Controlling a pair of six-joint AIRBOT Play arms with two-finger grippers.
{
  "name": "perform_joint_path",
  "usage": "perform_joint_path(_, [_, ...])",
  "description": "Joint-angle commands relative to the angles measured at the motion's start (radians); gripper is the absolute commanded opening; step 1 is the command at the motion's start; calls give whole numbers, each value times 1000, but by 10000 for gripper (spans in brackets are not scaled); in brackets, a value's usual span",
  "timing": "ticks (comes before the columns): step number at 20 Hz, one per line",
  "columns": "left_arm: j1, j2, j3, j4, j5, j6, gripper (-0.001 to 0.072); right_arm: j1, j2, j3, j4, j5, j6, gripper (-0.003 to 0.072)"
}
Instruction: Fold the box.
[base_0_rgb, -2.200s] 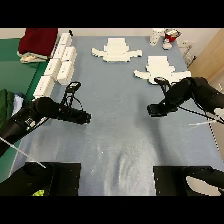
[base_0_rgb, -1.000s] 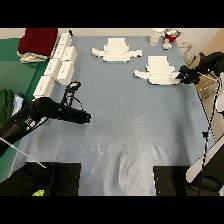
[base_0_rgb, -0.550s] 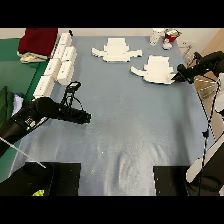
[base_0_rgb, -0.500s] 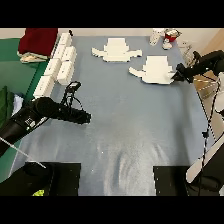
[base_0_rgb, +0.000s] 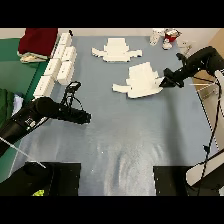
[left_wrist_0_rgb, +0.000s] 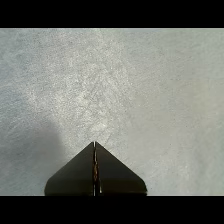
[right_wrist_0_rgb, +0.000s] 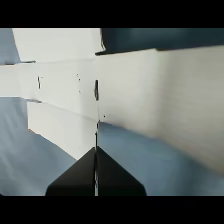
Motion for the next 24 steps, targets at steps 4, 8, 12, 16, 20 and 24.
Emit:
perform_joint_path(4, [0, 0, 0, 0, 0, 1, 13, 172, 459, -585, -35, 150, 88, -1])
perform_joint_path(8, [0, 0, 0, 0, 1, 1, 12, 261, 703, -908, -34, 255, 180, 0])
perform_joint_path(12, [0, 0, 0, 0, 1, 1, 12, 315, 784, -1042, -32, 306, 202, 11])
perform_joint_path(16, [0, 0, 0, 0, 27, 1, 12, 301, 781, -1019, -74, 319, 203, 383])
perform_joint_path(20, [0, 0, 0, -14, 26, 0, 12, 130, 781, -927, -269, 301, 288, 382])
perform_joint_path(24, [0, 0, 0, -18, 31, 0, 13, -97, 725, -933, -166, 295, 121, 381])
